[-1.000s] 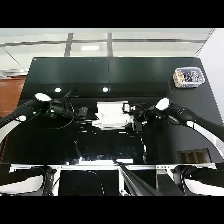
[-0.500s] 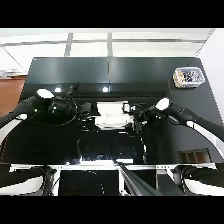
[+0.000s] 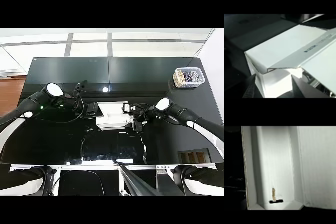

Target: Fold the box and place the chain.

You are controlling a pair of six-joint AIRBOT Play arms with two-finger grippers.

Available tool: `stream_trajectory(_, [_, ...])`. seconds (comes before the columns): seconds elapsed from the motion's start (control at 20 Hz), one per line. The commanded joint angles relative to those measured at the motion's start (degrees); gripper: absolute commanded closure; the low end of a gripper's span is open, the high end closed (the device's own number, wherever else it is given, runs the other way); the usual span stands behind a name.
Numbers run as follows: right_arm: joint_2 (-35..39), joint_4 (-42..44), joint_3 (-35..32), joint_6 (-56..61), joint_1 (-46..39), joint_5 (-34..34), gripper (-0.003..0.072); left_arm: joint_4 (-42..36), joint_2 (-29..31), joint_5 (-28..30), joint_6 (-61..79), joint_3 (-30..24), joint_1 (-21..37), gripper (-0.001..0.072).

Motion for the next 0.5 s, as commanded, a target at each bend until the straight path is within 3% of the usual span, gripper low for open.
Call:
stream_trajectory(0.0, [-0.1,0.0,0.0,0.0,0.1,0.0,0.0610,2.4,0.0,0.5,-3.0,0.9,-1.7,0.0209])
stream_trajectory(0.15, [0.0,0.0,0.0,0.0,0.1,0.0,0.0611,2.4,0.0,1.4,-3.8,0.9,-3.2,0.0209])
stream_trajectory(0.3, [0.0,0.0,0.0,0.0,0.1,0.0,0.0610,2.9,0.0,3.6,-5.3,0.9,-4.9,0.0335])
stream_trajectory(0.45, [0.0,0.0,0.0,0.0,0.1,0.0,0.0611,5.9,0.0,4.8,-8.8,0.9,-6.3,0.0342])
